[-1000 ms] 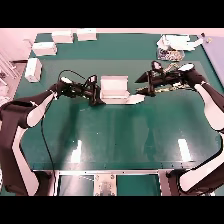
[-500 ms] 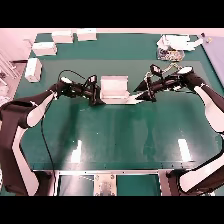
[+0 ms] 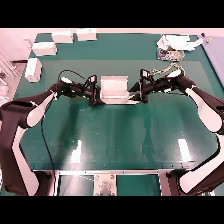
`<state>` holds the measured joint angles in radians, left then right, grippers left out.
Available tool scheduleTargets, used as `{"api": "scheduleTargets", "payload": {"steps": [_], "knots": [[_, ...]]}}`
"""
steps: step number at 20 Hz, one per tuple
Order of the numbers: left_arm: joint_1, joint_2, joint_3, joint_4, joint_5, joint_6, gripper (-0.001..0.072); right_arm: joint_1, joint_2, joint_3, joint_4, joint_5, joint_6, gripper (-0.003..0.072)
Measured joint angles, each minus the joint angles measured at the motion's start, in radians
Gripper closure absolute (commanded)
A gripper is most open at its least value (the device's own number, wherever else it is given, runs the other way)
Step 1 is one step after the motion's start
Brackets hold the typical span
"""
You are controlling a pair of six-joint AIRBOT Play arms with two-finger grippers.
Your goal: Fold the box and place the chain.
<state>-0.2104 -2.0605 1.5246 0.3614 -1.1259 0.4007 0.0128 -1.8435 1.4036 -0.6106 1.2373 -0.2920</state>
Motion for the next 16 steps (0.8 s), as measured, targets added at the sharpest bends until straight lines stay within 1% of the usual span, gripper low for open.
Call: {"api": "scheduleTargets", "payload": {"steps": [3, 4, 5, 7, 8, 9, 12, 13, 14, 15, 16], "knots": [[0.0, 0.0, 0.0, -0.001, 0.0, 0.0, 0.0263, 0.015, -0.002, 0.0, 0.004, -0.035, -0.004, 0.034], [0.0, 0.0, 0.0, -0.001, -0.001, 0.0, 0.0263, 0.023, -0.003, 0.0, 0.006, -0.041, -0.006, 0.0354], [0.0, 0.0, 0.0, -0.001, -0.001, 0.0, 0.0263, 0.031, -0.004, 0.0, 0.005, -0.047, -0.006, 0.0417], [0.001, 0.0, 0.0, -0.001, -0.003, -0.002, 0.0263, 0.048, -0.008, 0.0, 0.006, -0.056, -0.007, 0.0429], [0.001, 0.0, 0.0, -0.002, -0.003, -0.002, 0.0263, 0.056, -0.013, 0.0, 0.009, -0.057, -0.01, 0.047], [0.001, 0.0, 0.0, -0.002, -0.003, -0.002, 0.0263, 0.063, -0.018, 0.0, 0.012, -0.058, -0.016, 0.0468], [0.001, 0.0, 0.0, -0.002, -0.003, -0.002, 0.0263, 0.077, -0.038, 0.0, 0.024, -0.065, -0.026, 0.046], [0.001, 0.0, 0.0, -0.002, -0.003, -0.003, 0.0263, 0.079, -0.042, 0.0, 0.03, -0.068, -0.029, 0.0406], [0.001, 0.0, 0.0, -0.003, -0.003, -0.003, 0.0262, 0.081, -0.046, 0.0, 0.037, -0.072, -0.03, 0.0331], [0.001, 0.0, 0.0, -0.003, -0.003, -0.003, 0.0263, 0.082, -0.048, 0.0, 0.043, -0.074, -0.032, 0.0326], [0.001, 0.0, 0.0, -0.003, -0.003, -0.003, 0.0262, 0.082, -0.05, 0.0, 0.051, -0.079, -0.033, 0.0303]]}}
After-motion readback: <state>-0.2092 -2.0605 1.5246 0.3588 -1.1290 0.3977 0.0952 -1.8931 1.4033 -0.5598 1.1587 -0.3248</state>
